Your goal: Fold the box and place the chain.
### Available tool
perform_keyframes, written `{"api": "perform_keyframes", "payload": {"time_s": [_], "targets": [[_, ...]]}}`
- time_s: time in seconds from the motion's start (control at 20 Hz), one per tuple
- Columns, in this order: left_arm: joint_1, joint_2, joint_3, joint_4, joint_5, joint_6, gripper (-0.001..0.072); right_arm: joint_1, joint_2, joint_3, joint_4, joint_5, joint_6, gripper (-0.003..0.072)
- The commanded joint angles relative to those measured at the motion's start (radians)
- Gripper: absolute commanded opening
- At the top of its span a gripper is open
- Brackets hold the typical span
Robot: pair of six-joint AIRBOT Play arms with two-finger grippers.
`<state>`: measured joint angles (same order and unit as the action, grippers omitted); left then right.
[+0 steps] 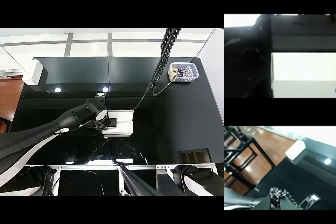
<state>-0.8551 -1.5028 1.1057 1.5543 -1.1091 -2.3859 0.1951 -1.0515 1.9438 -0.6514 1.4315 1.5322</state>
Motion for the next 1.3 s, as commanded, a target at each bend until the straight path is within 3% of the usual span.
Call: {"api": "perform_keyframes", "payload": {"time_s": [0.0, 0.95, 1.25], "targets": [[0.0, 0.0, 0.0, 0.0, 0.0, 0.001, 0.0029, 0.0, -0.001, 0.0, 0.0, 0.0, 0.0, 0.0018], [0.0, 0.0, 0.0, 0.0, 0.0, 0.0, 0.0029, 0.005, -0.005, 0.0, 0.033, -0.03, 0.001, 0.0018], [0.0, 0.0, 0.0, 0.0, 0.0, 0.001, 0.0029, 0.059, -0.019, -0.055, -0.105, 0.049, 0.025, 0.0018]]}}
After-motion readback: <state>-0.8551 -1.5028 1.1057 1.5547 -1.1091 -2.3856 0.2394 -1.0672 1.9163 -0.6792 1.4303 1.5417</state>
